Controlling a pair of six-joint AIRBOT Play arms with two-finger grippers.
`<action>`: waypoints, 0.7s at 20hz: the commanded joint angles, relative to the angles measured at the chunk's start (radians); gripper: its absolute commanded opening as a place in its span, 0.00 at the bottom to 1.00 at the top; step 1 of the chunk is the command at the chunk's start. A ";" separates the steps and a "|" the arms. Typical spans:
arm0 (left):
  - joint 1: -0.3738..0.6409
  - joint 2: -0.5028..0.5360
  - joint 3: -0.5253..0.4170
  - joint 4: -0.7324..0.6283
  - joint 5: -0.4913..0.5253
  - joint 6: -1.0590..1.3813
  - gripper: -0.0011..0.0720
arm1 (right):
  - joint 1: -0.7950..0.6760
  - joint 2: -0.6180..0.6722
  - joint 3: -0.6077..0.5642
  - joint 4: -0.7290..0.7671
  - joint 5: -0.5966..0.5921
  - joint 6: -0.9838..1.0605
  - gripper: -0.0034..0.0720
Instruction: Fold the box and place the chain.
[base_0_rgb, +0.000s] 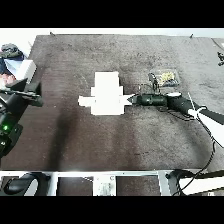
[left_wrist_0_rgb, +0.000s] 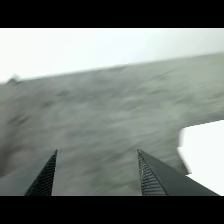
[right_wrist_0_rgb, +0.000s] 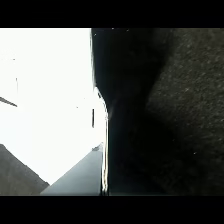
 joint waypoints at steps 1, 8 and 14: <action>0.000 -0.044 0.009 0.005 -0.243 -0.009 0.73 | 0.005 -0.009 0.007 0.007 -0.016 0.003 0.06; 0.000 -0.415 0.206 0.171 -0.330 -0.137 0.73 | 0.005 -0.009 0.007 0.030 -0.004 -0.005 0.06; 0.000 -0.756 0.560 0.551 -0.457 -0.634 0.73 | 0.005 -0.009 0.007 0.030 -0.002 -0.034 0.06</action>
